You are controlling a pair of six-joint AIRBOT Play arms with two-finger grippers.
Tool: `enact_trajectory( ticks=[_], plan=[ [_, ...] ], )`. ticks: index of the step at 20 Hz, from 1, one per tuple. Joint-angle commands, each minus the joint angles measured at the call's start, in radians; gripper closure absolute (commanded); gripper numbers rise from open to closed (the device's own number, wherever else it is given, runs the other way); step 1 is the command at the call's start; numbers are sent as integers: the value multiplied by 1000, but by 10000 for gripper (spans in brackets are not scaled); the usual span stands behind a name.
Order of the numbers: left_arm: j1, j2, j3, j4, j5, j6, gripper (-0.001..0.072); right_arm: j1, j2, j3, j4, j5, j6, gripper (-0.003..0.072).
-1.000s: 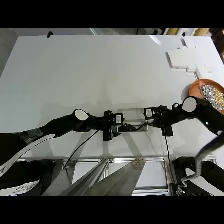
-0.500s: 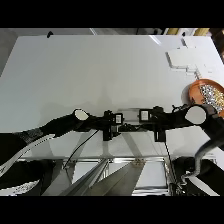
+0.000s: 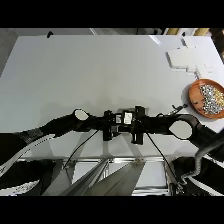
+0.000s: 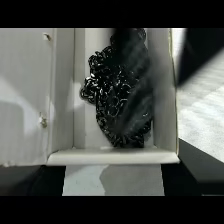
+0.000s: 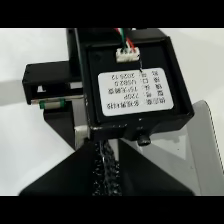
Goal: Fold the box and place the chain.
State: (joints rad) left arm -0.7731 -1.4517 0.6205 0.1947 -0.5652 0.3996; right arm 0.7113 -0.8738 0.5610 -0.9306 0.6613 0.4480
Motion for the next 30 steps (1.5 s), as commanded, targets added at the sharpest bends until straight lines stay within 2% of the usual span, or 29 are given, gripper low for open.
enact_trajectory(
  ticks=[1, 5, 9, 12, 14, 21, 26, 30],
  plan=[
    [0, 1, 0, 0, 0, 0, 506, 18, 12, 0, -64, -49, 48, 457],
    [0, 1, 0, 0, 0, 0, 506, -36, 108, 0, -272, 13, 53, 458],
    [0, 1, 0, 0, 0, 0, 506, -279, 133, 0, -312, 175, 13, 464],
    [0, 1, 0, 0, 0, 0, 506, -457, 98, -1, -314, 276, -204, 464],
    [0, 1, 0, 0, 0, 0, 506, -522, 71, -10, -315, 293, -282, 464],
    [0, 1, 0, 0, 0, 0, 506, -544, -90, -63, -282, 289, -504, 465],
    [0, 1, 0, 0, 0, 0, 506, -544, -166, -69, -167, 272, -591, 468],
    [0, 1, 0, 0, 0, 0, 506, -544, -192, -70, -163, 240, -591, 468]
  ],
)
